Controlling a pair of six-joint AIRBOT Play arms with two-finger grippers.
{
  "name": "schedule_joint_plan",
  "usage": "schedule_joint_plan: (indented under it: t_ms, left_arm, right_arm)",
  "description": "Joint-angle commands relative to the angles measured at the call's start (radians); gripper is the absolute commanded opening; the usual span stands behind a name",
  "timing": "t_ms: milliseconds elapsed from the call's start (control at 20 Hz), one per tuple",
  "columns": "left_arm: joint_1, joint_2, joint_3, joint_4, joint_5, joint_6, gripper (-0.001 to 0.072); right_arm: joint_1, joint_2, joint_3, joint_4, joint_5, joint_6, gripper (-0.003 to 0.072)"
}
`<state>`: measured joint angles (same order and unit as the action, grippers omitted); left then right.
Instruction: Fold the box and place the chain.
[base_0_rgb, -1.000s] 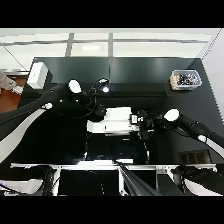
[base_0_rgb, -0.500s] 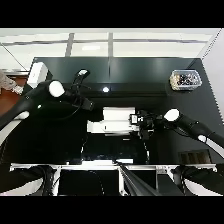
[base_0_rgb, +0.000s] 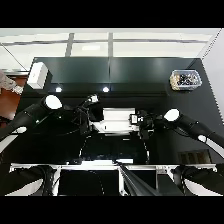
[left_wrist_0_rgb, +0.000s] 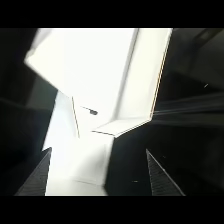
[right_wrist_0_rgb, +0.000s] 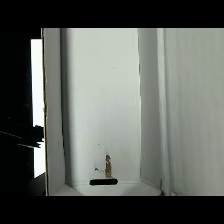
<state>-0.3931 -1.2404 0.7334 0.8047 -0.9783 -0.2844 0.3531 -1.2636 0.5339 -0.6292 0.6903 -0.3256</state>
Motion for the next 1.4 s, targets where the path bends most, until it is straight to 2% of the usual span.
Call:
schedule_joint_plan:
  t_ms: [0,250,600,650,700,1050,1150,1200,1250,1300,1350]
  left_arm:
    - [-0.037,0.001,-0.010,0.074,0.095,0.156,0.0716]
    - [-0.141,0.001,-0.011,0.108,0.194,0.219,0.0712]
    - [-0.109,0.001,-0.011,0.129,0.161,0.037,0.0671]
    - [-0.110,0.001,-0.011,0.129,0.152,0.037,0.0597]
    - [-0.112,0.001,-0.011,0.117,0.138,0.045,0.0574]
    - [-0.136,0.001,-0.008,0.092,0.160,0.069,0.0570]
    - [-0.158,0.001,-0.009,0.095,0.161,0.086,0.0441]
    - [-0.170,0.001,-0.009,0.093,0.170,0.098,0.0399]
    - [-0.180,0.001,-0.009,0.092,0.181,0.099,0.0299]
    - [-0.190,0.001,-0.009,0.091,0.185,0.099,0.0251]
    - [-0.198,0.001,-0.009,0.078,0.184,0.099,0.0237]
  right_arm:
    - [0.000,-0.001,0.000,0.000,0.000,0.000,0.0467]
    - [0.000,-0.001,0.000,0.000,0.000,0.000,0.0467]
    - [0.000,-0.001,0.000,0.000,0.000,0.000,0.0467]
    - [0.000,-0.001,0.000,0.000,0.000,0.000,0.0467]
    - [0.000,-0.001,0.000,0.000,0.000,0.000,0.0467]
    - [0.000,-0.001,0.000,0.001,0.000,0.000,0.0467]
    - [0.000,-0.001,0.000,0.001,-0.002,0.001,0.0467]
    - [0.000,-0.001,0.000,0.001,-0.005,0.005,0.0467]
    - [0.000,-0.001,0.000,0.004,-0.007,0.005,0.0467]
    - [0.000,-0.001,0.000,0.004,-0.007,0.005,0.0467]
    - [0.000,-0.001,0.000,0.004,-0.007,0.005,0.0467]
